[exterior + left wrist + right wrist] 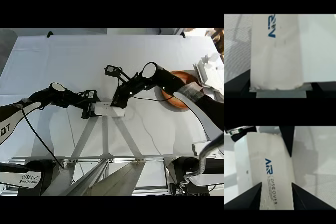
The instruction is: Fold the box and place the chain.
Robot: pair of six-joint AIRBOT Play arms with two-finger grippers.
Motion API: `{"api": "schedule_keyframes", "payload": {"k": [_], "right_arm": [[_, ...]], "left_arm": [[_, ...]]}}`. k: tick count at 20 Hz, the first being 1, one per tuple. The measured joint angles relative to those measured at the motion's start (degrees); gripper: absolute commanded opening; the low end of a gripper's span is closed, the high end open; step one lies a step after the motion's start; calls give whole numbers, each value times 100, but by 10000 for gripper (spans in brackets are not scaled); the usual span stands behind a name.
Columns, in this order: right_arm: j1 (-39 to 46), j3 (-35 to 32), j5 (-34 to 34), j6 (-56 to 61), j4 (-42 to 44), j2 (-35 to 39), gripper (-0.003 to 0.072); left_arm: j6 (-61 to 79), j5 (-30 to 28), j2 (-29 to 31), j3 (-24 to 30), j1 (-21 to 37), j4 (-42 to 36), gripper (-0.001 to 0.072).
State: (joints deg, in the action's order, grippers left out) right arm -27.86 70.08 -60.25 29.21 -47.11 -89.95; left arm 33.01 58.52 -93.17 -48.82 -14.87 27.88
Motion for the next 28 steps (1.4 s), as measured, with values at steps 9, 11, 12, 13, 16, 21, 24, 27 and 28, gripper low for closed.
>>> {"api": "schedule_keyframes", "payload": {"k": [9, 11, 12, 13, 16, 21, 24, 27, 28], "right_arm": [[-343, -1178, 1088, -988, 164, 999, 300], [-369, -1294, 1202, -1071, 219, 1113, 300], [-378, -1333, 1252, -1102, 225, 1158, 303], [-382, -1357, 1298, -1113, 251, 1191, 339], [-417, -1456, 1460, -1147, 262, 1248, 342], [-625, -1849, 2343, -1169, 238, 1272, 336], [-682, -1971, 2743, -1172, 212, 1276, 288], [-706, -2017, 2846, -1172, 197, 1276, 288], [-708, -2026, 2833, -1172, 197, 1276, 289]], "left_arm": [[0, 0, 0, 0, 0, 0, 276], [0, 0, 0, 0, 0, 0, 276], [0, 0, 0, 0, 0, 0, 276], [2, 0, 0, 0, 0, 0, 276], [0, 0, 0, 0, 0, 0, 276], [-9, 0, 0, 0, 0, -2, 276], [-4, -15, 0, 0, 0, -11, 276], [0, -13, 0, 0, 0, -7, 276], [0, -13, 0, 0, 0, -7, 276]]}}
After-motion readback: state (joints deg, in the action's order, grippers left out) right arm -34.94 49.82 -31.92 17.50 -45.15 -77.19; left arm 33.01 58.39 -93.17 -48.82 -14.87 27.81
